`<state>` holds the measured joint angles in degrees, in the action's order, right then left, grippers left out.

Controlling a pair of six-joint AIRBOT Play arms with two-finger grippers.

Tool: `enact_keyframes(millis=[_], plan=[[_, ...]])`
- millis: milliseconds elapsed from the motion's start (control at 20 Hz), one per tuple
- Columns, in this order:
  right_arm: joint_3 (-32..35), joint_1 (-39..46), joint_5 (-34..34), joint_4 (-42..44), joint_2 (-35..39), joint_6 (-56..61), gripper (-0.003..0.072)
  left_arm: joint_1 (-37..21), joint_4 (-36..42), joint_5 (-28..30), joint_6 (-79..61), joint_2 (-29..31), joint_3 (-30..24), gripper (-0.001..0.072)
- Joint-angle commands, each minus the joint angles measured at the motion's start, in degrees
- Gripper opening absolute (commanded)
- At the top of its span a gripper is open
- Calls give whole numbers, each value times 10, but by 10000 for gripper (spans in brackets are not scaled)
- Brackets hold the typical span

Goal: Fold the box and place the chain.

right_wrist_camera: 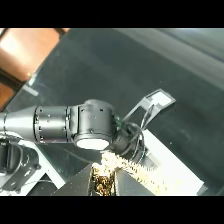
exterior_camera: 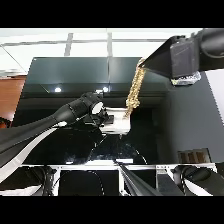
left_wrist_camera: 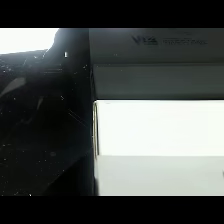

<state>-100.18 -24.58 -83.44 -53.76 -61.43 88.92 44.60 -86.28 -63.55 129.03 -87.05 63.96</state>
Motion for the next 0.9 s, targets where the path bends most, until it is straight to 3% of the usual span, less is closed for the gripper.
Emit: enact_keyframes(millis=[0, 250, 350, 600, 750, 850], plan=[[50, -14, 17, -10, -1, 1, 14, 0, 0, 0, 0, 0, 0, 24], [149, -14, 10, -134, -1, 32, 14, 0, 0, 0, 0, 0, 0, 24], [177, -14, 10, -143, -1, 35, 14, 0, 0, 0, 0, 0, 0, 24], [237, -14, 57, -44, -1, 36, 14, 0, 0, 0, 0, 0, 0, 23], [239, -13, 99, 33, 0, 11, 14, 0, 0, 0, 0, 0, 0, 24], [239, -13, 104, 35, -1, 6, 14, 0, 0, 0, 0, 0, 0, 24]])
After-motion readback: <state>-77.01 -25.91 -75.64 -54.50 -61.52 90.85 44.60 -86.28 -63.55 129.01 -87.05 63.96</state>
